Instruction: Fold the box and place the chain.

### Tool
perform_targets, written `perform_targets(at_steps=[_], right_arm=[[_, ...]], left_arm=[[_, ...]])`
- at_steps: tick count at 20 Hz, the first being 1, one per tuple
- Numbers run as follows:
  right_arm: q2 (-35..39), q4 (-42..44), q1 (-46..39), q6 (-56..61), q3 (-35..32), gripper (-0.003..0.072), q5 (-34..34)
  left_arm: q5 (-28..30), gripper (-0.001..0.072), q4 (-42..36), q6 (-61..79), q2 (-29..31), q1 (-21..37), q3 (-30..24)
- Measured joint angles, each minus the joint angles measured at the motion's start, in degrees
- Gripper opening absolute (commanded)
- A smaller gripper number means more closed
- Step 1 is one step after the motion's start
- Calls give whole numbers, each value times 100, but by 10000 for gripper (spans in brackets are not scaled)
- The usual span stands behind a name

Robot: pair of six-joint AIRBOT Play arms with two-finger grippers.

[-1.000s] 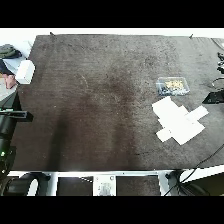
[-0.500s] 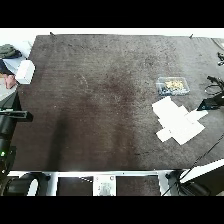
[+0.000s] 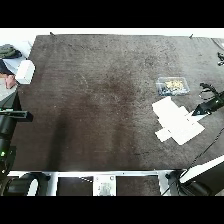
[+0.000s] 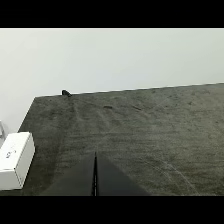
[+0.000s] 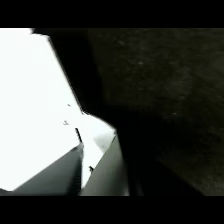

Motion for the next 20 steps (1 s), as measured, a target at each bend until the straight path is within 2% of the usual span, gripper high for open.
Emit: perform_targets(at_steps=[1, 2, 3, 4, 5, 10, 13, 17, 20], right_arm=[[-26, 68, -2, -2, 0, 218, 55], [-39, 101, -2, -26, -2, 125, 122], [-44, 151, -9, -72, 2, 93, 216], [-50, 181, -22, -127, 2, -11, 286], [-57, 219, -37, -160, 2, -26, 330], [-33, 680, -179, -234, -48, -29, 433], [144, 1198, -201, -245, -396, -30, 455], [616, 2129, -98, -328, -1510, -31, 461], [1154, 2824, 144, -577, -2667, -31, 234]], left_arm=[[0, 12, -2, 0, 0, 0, 0], [0, 12, 0, 0, 0, 0, 0], [0, 11, 0, 0, 0, 0, 0], [0, 11, 0, 0, 0, 0, 0], [0, 12, 0, 0, 0, 0, 0], [0, 11, 0, 0, 0, 0, 0], [0, 12, 0, 2, 0, 0, 0], [0, 12, 0, 0, 0, 0, 0], [0, 12, -2, 0, 0, 0, 0]])
